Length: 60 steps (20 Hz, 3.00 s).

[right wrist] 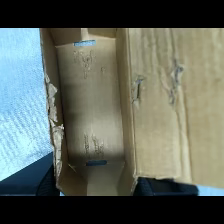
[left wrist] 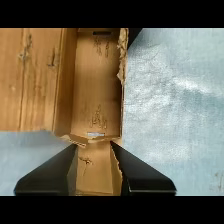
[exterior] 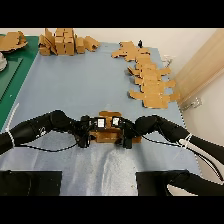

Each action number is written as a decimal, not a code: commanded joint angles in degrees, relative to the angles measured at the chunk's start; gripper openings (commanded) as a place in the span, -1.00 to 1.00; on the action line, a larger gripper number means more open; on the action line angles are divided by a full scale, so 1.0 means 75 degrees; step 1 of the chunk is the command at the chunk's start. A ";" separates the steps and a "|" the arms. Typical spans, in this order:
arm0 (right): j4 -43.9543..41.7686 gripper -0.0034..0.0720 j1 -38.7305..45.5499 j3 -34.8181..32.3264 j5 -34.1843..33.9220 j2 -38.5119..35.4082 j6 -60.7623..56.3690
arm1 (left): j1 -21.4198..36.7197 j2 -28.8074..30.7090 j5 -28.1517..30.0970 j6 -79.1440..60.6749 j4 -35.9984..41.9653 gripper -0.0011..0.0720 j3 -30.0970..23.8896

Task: Fold the box.

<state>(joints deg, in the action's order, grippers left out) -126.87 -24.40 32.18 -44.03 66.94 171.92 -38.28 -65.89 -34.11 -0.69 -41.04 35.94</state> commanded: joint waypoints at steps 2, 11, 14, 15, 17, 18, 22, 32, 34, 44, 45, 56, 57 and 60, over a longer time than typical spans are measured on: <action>-0.0003 0.29 0.0003 0.0000 0.0003 0.0003 0.0000 | -0.0236 -0.0082 0.0020 -0.0035 0.0023 -0.20 0.0041; -0.0003 0.29 0.0003 0.0000 0.0000 0.0003 0.0000 | -0.0277 -0.0239 0.0565 -0.0227 0.0052 -0.93 0.0041; -0.0003 0.29 0.0003 0.0000 0.0003 0.0003 0.0000 | -0.0280 -0.0385 0.0595 -0.0233 0.0073 -0.93 0.0041; -0.0003 0.29 0.0003 0.0000 0.0000 0.0003 0.0000 | -0.0280 -0.0417 0.0629 -0.0245 0.0154 -0.94 0.0044; -0.0003 0.29 0.0003 0.0000 0.0000 0.0003 0.0000 | -0.0280 -0.0414 0.0635 -0.0428 0.0204 -0.93 0.0052; -0.0003 0.29 0.0003 0.0000 0.0000 0.0003 0.0000 | -0.0280 -0.0414 0.0644 -0.0428 0.0254 -0.94 0.0067; -0.0003 0.30 0.0003 0.0000 0.0003 0.0003 0.0000 | -0.0280 -0.0414 0.0650 -0.0434 0.0737 -0.93 0.0070; -0.0003 0.29 0.0003 0.0000 0.0000 0.0003 0.0000 | -0.0280 -0.0414 0.0644 -0.0437 0.0941 0.09 0.0070; 0.0000 0.29 0.0003 0.0000 0.0000 0.0003 0.0000 | -0.0277 -0.0414 0.0670 -0.0431 0.0930 0.09 0.0070; 0.0023 0.29 0.0003 -0.0003 0.0000 0.0017 0.0000 | 0.0629 0.1929 -0.0749 0.6577 -0.4392 -0.94 0.0061; 0.0026 0.29 0.0003 -0.0003 0.0000 0.0017 0.0000 | 0.0740 0.2235 -0.1026 0.7761 -0.4908 -0.94 0.0038; 0.0009 0.29 0.0003 0.0000 0.0003 0.0017 0.0000 | 0.2005 0.0959 -0.1244 1.3193 -0.2594 -0.94 -0.0507; 0.0003 0.29 0.0003 0.0000 0.0000 0.0017 0.0000 | 0.2005 0.0755 -0.1046 1.2683 -0.1926 -0.94 -0.0507; 0.0000 0.29 0.0003 0.0000 0.0000 0.0017 0.0000 | 0.2005 0.0271 -0.0863 1.1800 -0.0697 -0.94 -0.0507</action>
<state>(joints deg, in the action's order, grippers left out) -126.74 -24.40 32.21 -44.05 67.02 171.94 -23.46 -60.34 -42.54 92.64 -56.66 32.21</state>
